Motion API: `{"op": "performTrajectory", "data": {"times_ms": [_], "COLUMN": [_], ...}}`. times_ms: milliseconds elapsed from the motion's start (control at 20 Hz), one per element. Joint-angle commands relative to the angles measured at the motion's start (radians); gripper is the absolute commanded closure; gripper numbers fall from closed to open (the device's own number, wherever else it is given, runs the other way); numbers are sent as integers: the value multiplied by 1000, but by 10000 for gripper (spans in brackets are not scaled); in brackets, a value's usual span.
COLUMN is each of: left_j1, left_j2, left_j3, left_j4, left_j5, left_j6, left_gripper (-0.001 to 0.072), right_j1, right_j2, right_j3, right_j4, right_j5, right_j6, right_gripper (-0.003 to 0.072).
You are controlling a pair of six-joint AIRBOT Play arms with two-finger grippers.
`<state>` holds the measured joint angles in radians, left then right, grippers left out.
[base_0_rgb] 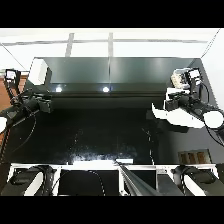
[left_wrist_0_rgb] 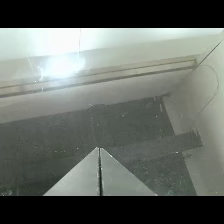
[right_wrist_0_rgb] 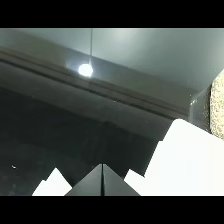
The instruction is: Fold the box and place the chain.
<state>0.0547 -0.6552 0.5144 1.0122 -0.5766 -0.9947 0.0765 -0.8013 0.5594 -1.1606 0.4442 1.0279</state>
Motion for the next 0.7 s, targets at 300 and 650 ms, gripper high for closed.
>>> {"op": "performTrajectory", "data": {"times_ms": [300,650], "left_j1": [1,1], "left_j2": [0,-16], "left_j3": [0,0], "left_j4": [-11,-13], "left_j5": [163,266], "left_j6": [-1,-11], "left_gripper": [682,-11], "right_j1": [1,-211], "right_j2": [1,-44], "right_j3": [-1,45], "right_j4": [204,164], "right_j5": [-27,-373], "right_j6": [0,26], "right_gripper": [672,-22]}}
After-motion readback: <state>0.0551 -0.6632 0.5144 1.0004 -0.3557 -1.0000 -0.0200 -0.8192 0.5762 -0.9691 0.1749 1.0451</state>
